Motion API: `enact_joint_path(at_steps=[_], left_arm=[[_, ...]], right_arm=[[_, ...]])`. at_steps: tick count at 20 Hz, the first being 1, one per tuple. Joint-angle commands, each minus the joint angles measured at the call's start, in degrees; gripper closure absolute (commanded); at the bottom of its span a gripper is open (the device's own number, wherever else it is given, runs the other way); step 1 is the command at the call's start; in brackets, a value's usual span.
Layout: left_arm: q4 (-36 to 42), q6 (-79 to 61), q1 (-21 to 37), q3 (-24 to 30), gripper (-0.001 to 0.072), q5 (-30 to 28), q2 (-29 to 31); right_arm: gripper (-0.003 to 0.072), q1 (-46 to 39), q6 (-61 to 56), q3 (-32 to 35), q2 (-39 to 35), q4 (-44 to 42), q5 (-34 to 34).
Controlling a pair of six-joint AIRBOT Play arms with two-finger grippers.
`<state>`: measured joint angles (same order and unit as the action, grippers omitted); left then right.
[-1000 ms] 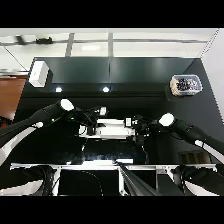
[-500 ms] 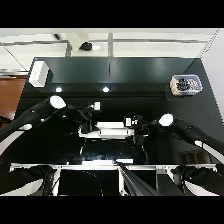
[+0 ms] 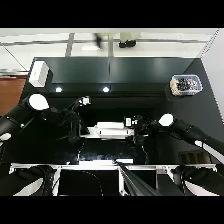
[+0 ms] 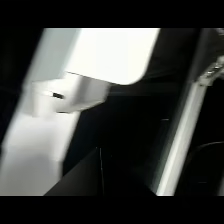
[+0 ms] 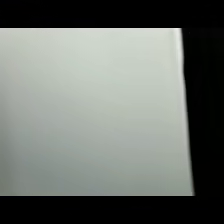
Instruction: Fold the box and place the chain.
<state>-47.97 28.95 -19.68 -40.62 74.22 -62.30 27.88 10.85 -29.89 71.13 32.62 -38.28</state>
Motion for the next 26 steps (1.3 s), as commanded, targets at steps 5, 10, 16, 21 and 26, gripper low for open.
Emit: enact_joint_path(at_steps=[5, 10, 16, 21, 26], left_arm=[[33.1, -7.1, -4.2, 9.4, 0.0685, -18.2, 0.6], [34.6, -12.2, -4.2, 8.7, 0.0685, -41.2, -2.1], [13.6, -3.6, -4.8, 3.1, 0.0685, -36.2, -10.0], [7.7, -1.0, -6.6, 0.0, 0.0685, -30.5, -12.7], [6.1, -1.0, -6.0, -0.1, 0.0683, -30.0, -12.2]], right_arm=[[0.0463, 0.0, 0.0, 0.0, 0.0, 0.0, 0.0], [0.0463, 0.0, 0.0, 0.0, 0.0, 0.0, 0.0], [0.0462, 0.0, 0.0, 0.0, 0.0, 0.0, 0.0], [0.0463, 0.0, 0.0, 0.0, 0.0, 0.0, 0.0], [0.0463, 0.0, 0.0, 0.0, 0.0, 0.0, 0.0]])
